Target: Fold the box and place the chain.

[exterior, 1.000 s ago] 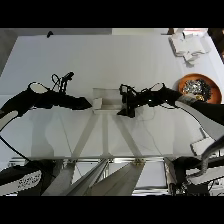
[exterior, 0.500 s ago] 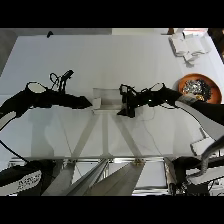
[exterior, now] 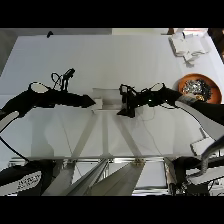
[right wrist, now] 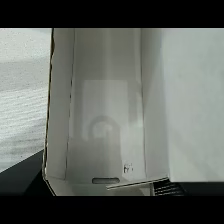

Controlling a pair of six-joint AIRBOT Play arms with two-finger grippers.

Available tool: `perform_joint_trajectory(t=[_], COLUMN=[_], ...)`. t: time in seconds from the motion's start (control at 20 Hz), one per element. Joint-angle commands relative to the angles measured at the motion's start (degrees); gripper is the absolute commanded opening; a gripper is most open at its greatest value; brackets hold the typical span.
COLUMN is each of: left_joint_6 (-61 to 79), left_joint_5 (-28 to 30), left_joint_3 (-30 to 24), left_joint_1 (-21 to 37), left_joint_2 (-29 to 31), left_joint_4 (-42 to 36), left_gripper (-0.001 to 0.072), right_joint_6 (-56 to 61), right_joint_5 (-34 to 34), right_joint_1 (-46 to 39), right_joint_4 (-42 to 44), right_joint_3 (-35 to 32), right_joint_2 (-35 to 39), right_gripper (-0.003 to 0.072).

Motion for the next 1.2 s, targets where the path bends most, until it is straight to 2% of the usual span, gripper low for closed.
perform_joint_trajectory(t=[0.0,0.35,0.65,0.95,1.05,1.15], left_joint_6=[1.3,1.4,1.4,-2.2,-4.8,-10.8], left_joint_5=[1.0,7.3,7.3,4.8,4.8,4.8], left_joint_3=[0.0,0.0,0.0,0.5,0.5,1.3], left_joint_1=[-1.5,-1.8,-1.9,-2.8,-4.2,-6.0], left_joint_2=[-2.1,-2.8,-2.3,-0.6,-0.6,-0.6], left_joint_4=[-1.2,1.9,2.7,3.8,6.4,13.0], left_gripper=[0.0496,0.0496,0.0495,0.0495,0.0495,0.0494], right_joint_6=[0.0,0.0,0.0,0.0,0.0,0.0], right_joint_5=[0.0,0.0,0.0,0.0,0.0,0.0], right_joint_1=[0.0,0.0,0.0,0.0,0.0,0.0], right_joint_4=[0.0,0.0,0.0,0.0,0.0,0.0], right_joint_3=[0.0,0.0,0.0,0.0,0.0,0.0], right_joint_2=[0.0,0.0,0.0,0.0,0.0,0.0], right_gripper=[0.0558,0.0558,0.0558,0.0558,0.0558,0.0558])
